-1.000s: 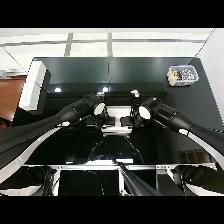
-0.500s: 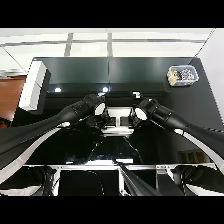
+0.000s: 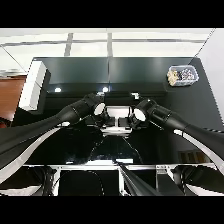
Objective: Fold the box and place the chain.
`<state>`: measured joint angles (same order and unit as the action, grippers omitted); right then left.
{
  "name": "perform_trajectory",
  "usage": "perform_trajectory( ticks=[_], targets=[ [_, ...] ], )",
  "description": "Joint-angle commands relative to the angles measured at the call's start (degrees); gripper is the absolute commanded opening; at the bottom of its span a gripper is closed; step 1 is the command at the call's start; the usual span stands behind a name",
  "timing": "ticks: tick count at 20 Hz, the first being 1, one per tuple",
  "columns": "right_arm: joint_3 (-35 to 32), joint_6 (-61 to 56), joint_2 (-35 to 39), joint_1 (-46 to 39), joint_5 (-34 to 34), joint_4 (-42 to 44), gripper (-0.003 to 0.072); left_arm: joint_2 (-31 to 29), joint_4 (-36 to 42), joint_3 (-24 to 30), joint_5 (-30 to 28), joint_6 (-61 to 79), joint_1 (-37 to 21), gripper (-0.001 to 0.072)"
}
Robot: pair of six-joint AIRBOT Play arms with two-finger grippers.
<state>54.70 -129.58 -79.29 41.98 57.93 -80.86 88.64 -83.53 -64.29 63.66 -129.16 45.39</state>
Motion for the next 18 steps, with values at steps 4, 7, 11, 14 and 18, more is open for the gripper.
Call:
perform_trajectory(
  ticks=[4, 7, 11, 14, 18],
  targets=[
    [0.28, -0.98, -0.63, 0.04, 0.39, -0.37, 0.0196, -0.02, 0.24, 0.0, 0.07, -0.07, -0.04, 0.0027],
    [0.31, -1.49, -1.62, 0.07, 0.85, 0.24, 0.0195, -0.02, 0.24, 0.0, 0.07, -0.04, -0.02, 0.0027],
    [0.31, -1.9, -1.64, 0.07, 1.25, 0.22, 0.0011, -0.02, 0.24, 0.0, 0.07, -0.04, -0.02, 0.0027],
    [0.33, -2.03, -1.64, 0.04, 1.31, 0.24, 0.0011, -0.02, 0.24, 0.0, 0.04, -0.07, -0.04, 0.0026],
    [1.99, -1.75, -1.31, -0.22, 3.04, -0.02, 0.0337, -0.02, 0.24, 0.0, 0.02, -0.04, -0.04, 0.0027]
  ],
)
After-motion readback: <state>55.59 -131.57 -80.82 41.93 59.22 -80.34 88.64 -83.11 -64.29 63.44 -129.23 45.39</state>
